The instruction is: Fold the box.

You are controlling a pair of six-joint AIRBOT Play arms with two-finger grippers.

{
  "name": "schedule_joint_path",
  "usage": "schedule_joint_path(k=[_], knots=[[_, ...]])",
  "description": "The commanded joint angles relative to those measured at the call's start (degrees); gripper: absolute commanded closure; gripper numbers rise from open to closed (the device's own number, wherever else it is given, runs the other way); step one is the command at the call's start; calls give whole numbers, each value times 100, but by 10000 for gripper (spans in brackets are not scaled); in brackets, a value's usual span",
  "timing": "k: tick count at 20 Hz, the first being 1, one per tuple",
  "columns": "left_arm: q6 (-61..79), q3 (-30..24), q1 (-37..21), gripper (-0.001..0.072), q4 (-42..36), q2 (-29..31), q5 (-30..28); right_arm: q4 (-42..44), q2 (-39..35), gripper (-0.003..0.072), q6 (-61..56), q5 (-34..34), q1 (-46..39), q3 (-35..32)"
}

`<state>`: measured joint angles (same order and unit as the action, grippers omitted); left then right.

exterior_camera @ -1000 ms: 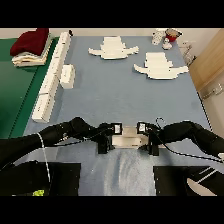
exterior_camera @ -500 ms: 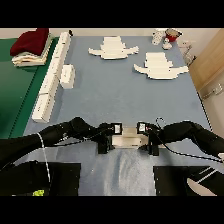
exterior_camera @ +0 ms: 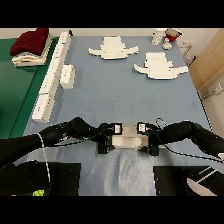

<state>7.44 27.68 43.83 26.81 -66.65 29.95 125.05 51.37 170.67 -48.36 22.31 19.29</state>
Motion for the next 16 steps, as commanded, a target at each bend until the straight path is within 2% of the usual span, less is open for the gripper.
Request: schedule_joint_path(k=[1,4,8,11,13,14,15,16], knots=[[2,4,0,240,7,2,4,-643,-179,-34,-636,-33,-7,7],[2,4,0,240,7,2,4,-1596,-717,-33,-2055,-334,-7,46],[2,4,0,240,7,2,4,-2356,-1528,-23,-3609,-1432,-7,426],[2,4,0,240,7,2,7,-2280,-2026,-23,-4824,-1939,-7,654],[2,4,0,240,7,2,7,-1620,-2205,-9,-6306,-1893,-7,675],[2,4,0,240,7,2,7,-1130,-2210,109,-7003,-1838,-4,669],[2,4,0,240,7,2,7,-422,-2140,306,-7514,-1773,-2,632],[2,4,0,240,7,2,9,203,-2020,456,-7691,-1657,7,557]])
